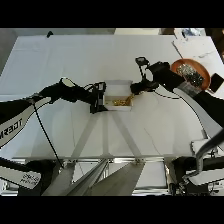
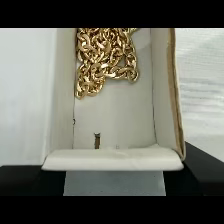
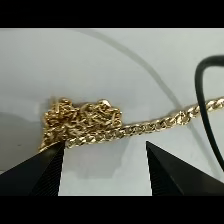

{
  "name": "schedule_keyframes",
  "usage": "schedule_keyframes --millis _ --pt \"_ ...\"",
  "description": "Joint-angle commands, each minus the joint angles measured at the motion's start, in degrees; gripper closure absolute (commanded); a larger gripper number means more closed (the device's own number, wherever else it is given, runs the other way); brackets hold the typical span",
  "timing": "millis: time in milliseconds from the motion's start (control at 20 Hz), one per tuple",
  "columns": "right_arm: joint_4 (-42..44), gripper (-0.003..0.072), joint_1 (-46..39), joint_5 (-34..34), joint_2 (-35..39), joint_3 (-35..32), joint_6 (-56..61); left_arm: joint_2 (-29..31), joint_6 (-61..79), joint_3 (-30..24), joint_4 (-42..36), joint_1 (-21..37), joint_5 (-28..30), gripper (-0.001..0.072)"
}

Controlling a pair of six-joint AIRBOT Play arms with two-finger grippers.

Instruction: Fold the box and place the chain.

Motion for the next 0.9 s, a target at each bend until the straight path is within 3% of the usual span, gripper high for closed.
schedule_keyframes --millis 0,150,300,400,850 --pt "0.0 0.0139 0.0 1.3 -2.5 0.0 4.0 0.0 0.0 0.0 0.0 0.0 0.1 0.0556" --pt "0.0 0.0219 0.0 0.9 -3.3 0.0 4.0 0.0 0.0 0.0 0.0 0.0 0.1 0.0556" --pt "-0.1 0.0538 0.0 -0.4 -3.3 0.0 3.8 0.0 0.0 0.0 0.0 0.0 0.0 0.0556" --pt "-0.2 0.0671 0.1 -0.8 -3.3 0.0 3.8 0.0 0.0 0.0 0.0 0.0 0.1 0.0556" --pt "-8.0 0.0672 1.9 -0.4 1.6 0.0 3.5 0.0 0.0 0.0 0.0 0.0 0.1 0.0556"
